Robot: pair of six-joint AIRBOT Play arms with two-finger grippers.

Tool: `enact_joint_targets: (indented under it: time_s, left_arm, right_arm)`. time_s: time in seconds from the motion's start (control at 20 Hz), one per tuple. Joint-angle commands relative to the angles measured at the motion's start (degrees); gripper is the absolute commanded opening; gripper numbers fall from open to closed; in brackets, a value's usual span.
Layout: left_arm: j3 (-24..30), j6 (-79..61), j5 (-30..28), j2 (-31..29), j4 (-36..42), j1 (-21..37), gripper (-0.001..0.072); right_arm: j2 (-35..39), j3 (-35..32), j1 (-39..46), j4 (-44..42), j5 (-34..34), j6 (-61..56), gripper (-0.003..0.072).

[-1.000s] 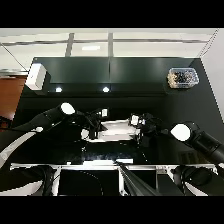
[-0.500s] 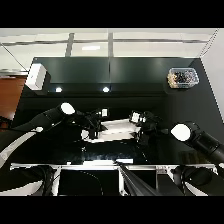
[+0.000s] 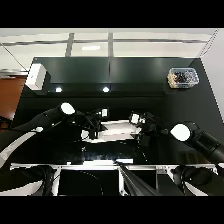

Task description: Fold the box and place the chain.

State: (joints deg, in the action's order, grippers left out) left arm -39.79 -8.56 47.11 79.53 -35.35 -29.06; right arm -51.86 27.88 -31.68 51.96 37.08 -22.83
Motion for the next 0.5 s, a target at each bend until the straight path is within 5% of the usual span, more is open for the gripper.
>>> enact_joint_targets:
  time_s: [0.0, 0.45]
  left_arm:
    - [0.02, 0.02, 0.02, 0.02, 0.00, -0.02, 0.0023]
    - [0.02, 0.02, 0.02, 0.02, 0.00, -0.02, 0.0023]
  right_arm:
    - [-1.79, 0.07, 1.40, -7.13, 1.42, 8.61, 0.0592]
    - [-6.23, 0.00, 5.81, -17.51, 10.73, 24.20, 0.0591]
